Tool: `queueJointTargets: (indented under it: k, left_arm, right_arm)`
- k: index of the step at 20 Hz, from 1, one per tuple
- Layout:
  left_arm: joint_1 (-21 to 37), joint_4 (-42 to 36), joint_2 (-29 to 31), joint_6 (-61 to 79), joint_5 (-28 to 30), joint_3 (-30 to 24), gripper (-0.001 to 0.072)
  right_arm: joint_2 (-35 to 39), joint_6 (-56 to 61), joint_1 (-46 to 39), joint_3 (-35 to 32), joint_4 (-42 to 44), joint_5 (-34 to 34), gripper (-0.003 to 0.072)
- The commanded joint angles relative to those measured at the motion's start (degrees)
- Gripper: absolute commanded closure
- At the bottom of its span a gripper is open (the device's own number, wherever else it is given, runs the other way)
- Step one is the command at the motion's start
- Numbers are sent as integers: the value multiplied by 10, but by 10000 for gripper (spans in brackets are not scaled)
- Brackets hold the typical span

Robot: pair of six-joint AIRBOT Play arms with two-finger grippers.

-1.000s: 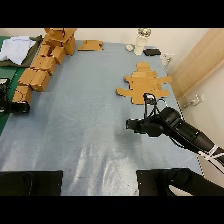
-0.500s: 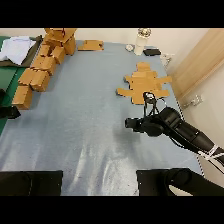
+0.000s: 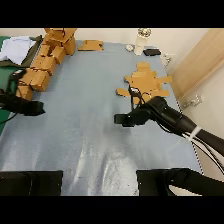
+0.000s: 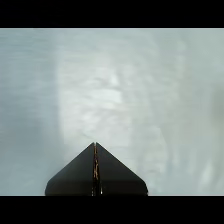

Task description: Fold the box.

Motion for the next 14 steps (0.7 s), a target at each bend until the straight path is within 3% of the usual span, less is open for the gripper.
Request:
queueJointTargets:
  k: [1, 3, 6, 9, 14]
  left_arm:
    - [-180, -7, -19, -115, 56, 1, 700]
    - [-255, -13, -61, -142, 115, 8, 700]
    - [-312, -30, -130, -146, 129, 43, 700]
    - [-324, -36, -160, -146, 141, 59, 698]
    - [-324, -39, -160, -146, 140, 59, 698]
  right_arm:
    - [-84, -53, 0, 110, 20, -35, 681]
    - [-127, -54, 0, 163, 21, -37, 682]
    - [-166, -62, 1, 197, 40, -37, 681]
    - [-169, -64, 1, 197, 63, -39, 681]
    - [-169, -64, 0, 197, 58, -43, 681]
